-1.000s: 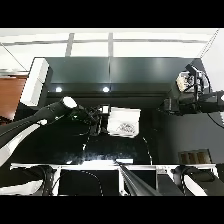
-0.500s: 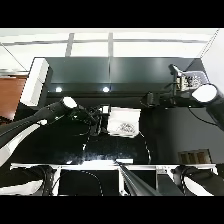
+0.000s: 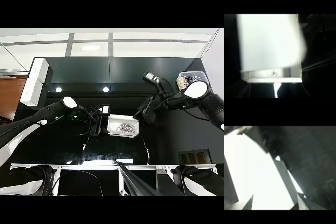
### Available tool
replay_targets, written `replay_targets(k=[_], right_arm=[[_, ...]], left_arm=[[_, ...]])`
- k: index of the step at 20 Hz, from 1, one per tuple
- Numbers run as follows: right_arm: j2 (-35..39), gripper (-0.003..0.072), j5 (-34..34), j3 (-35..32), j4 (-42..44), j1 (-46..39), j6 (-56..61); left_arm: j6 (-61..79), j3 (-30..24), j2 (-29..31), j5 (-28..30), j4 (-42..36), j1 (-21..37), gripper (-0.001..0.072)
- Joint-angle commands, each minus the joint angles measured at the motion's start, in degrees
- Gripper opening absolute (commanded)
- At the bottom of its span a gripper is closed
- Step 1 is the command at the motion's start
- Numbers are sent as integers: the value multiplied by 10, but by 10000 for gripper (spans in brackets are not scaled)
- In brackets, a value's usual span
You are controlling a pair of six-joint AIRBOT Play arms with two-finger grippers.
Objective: Fold the box and place the chain.
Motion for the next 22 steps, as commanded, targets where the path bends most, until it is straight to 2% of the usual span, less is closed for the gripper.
replay_targets(k=[1, 5, 13, 20, 21, 22], right_arm=[[0, 636, -34, -35, -14, 37, -76], [0, 636, -64, -45, -21, 76, -120], [0, 636, -13, -44, -23, 83, -119], [0, 620, -81, -45, -44, 92, -117], [0, 437, -80, -44, -44, 92, -117], [0, 425, -75, -44, -43, 92, -117]], left_arm=[[0, 0, 0, 0, 0, 0, 353], [0, 0, 0, 0, 0, 0, 353], [0, 0, 0, 0, 0, 0, 353], [0, 0, 0, 0, 0, 0, 353], [0, 0, 0, 0, 0, 0, 353], [0, 0, 0, 0, 0, 0, 352]])
